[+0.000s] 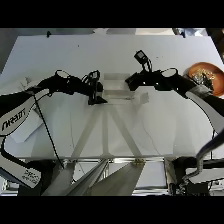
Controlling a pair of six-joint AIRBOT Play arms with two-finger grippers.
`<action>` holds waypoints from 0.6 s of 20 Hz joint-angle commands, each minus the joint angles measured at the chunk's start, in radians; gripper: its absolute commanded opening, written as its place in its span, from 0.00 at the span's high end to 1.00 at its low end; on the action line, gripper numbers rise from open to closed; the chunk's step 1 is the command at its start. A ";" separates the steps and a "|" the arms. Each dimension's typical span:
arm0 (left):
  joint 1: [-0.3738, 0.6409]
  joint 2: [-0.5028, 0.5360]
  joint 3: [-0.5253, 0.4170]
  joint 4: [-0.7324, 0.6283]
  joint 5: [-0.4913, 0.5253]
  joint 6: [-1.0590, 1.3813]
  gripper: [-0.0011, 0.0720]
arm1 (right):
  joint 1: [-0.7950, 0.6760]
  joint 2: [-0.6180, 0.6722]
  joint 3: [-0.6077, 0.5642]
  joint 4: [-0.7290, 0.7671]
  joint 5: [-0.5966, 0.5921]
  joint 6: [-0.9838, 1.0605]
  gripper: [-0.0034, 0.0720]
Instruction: Fold the box and place the chain.
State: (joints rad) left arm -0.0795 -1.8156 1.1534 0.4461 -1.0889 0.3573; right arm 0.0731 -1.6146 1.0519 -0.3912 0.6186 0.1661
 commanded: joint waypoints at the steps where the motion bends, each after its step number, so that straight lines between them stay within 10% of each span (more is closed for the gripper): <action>1: 0.001 0.000 0.000 0.000 0.000 0.000 0.46 | 0.002 -0.011 0.001 -0.055 -0.016 0.055 0.94; 10: 0.001 0.000 0.000 0.000 0.000 0.000 0.46 | -0.053 0.242 0.001 -0.195 0.145 0.082 0.93; 12: 0.001 0.000 0.000 0.000 0.000 0.000 0.46 | -0.090 0.314 0.001 -0.322 0.188 0.079 0.78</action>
State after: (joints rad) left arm -0.0795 -1.8156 1.1534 0.4461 -1.0893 0.3576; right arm 0.0223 -1.4021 1.0523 -0.5671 0.7437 0.2394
